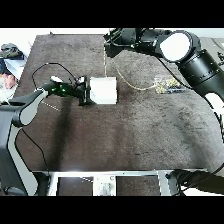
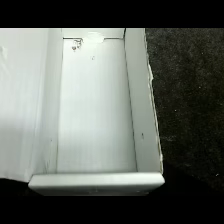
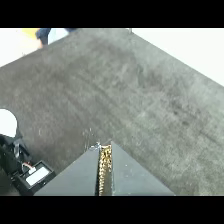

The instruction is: Fold the box and place the chain.

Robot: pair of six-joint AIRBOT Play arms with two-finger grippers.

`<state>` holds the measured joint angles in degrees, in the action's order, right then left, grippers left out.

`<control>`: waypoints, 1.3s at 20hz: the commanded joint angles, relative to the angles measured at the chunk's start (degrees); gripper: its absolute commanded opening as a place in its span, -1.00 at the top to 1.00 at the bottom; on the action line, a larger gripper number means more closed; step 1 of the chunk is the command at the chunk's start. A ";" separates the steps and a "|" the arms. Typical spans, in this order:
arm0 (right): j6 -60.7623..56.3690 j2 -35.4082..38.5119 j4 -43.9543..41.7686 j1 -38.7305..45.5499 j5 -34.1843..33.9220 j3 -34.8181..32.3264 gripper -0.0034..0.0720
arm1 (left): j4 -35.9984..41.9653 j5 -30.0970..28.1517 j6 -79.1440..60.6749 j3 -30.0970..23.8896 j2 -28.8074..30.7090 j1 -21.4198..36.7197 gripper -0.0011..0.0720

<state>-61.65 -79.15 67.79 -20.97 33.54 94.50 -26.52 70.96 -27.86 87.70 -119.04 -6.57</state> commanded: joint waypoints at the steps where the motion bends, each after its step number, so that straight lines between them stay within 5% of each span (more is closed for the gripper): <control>1: 0.20 0.44 0.07 -0.04 -1.36 0.04 0.95 | 0.00 0.00 -0.02 0.02 0.00 -0.04 -0.29; 15: -1.55 -4.83 0.72 -0.02 -0.09 -13.86 0.95 | 0.00 0.00 -0.02 0.02 0.00 -0.04 -0.29; 16: -1.51 -6.51 -0.17 -0.02 0.63 -14.03 0.83 | 0.00 0.00 -0.02 0.02 0.00 -0.04 -0.29; 17: -1.29 -7.80 -0.96 -0.02 1.25 -14.03 0.35 | 0.00 0.00 -0.02 0.02 0.00 -0.04 -0.29; 18: -1.07 -8.61 -0.85 -0.02 1.90 -14.03 0.26 | 0.00 0.00 -0.02 0.02 0.00 -0.04 -0.29; 22: -5.64 -6.91 0.07 5.55 9.88 -15.50 0.26 | 0.00 0.00 -0.02 0.02 0.00 -0.04 -0.29; 26: -13.07 0.17 0.13 17.40 7.39 -28.92 0.25 | 0.00 -0.02 -0.02 0.02 0.00 -0.04 -0.29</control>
<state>-68.95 -82.63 67.92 -10.41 41.52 73.14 -26.52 70.98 -27.86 87.70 -119.04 -6.57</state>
